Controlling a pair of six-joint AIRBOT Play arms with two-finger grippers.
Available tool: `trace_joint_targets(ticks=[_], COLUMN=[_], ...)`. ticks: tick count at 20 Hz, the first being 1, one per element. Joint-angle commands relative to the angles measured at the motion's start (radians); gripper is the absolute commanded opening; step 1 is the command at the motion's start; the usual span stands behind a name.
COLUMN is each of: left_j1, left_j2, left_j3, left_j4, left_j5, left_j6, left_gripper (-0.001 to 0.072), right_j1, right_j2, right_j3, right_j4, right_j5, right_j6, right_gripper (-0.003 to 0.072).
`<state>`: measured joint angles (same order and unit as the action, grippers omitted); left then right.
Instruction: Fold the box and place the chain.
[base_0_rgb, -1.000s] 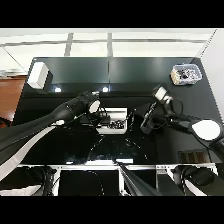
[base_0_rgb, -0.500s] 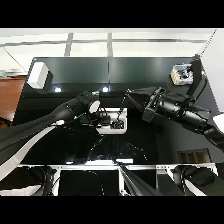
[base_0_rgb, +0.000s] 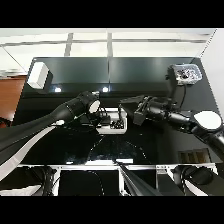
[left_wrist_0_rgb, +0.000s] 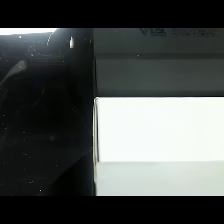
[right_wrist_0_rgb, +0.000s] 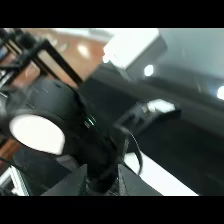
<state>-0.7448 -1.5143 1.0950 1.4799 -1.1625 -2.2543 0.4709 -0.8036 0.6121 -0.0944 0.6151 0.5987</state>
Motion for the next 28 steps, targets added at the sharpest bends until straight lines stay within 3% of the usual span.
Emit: trace_joint_targets(ticks=[1,6,13,14,15,16,17,24,26,28], left_j1=[0.0,0.0,0.0,0.0,0.0,0.0,0.0,0.015,0.095,0.238], left_j2=[0.0,0.0,-0.001,0.0,0.004,0.017,0.04,0.381,0.494,0.599], left_j3=[0.001,0.001,0.001,0.003,0.01,0.019,0.024,-0.007,-0.082,-0.216], left_j4=[0.0,0.0,-0.001,-0.005,-0.005,-0.002,0.011,0.313,0.323,0.255], left_j5=[0.002,0.002,0.003,-0.006,-0.029,-0.051,-0.058,-0.196,-0.211,-0.148], left_j6=[0.0,0.0,0.002,-0.001,-0.003,-0.002,0.008,0.119,0.119,0.12], left_gripper=[0.0028,0.0028,0.003,0.0083,0.0235,0.043,0.0535,0.0541,0.0541,0.0541], right_j1=[0.007,-0.109,-0.207,-0.207,-0.207,-0.207,-0.207,-0.207,-0.207,-0.207], right_j2=[-0.042,-0.039,-0.039,-0.039,-0.039,-0.039,-0.039,-0.039,-0.039,-0.039], right_j3=[-0.011,-0.01,-0.011,-0.011,-0.011,-0.011,-0.011,-0.011,-0.011,-0.011], right_j4=[-0.025,-0.058,-0.338,-0.345,-0.352,-0.354,-0.354,-0.356,-0.356,-0.356], right_j5=[-0.006,0.043,0.209,0.23,0.248,0.269,0.282,0.298,0.298,0.298], right_j6=[0.0,-0.001,0.099,0.103,0.105,0.105,0.105,0.105,0.112,0.129], right_gripper=[0.0238,0.0236,0.0235,0.0235,0.0235,0.0235,0.0235,0.0235,0.0235,0.0235])
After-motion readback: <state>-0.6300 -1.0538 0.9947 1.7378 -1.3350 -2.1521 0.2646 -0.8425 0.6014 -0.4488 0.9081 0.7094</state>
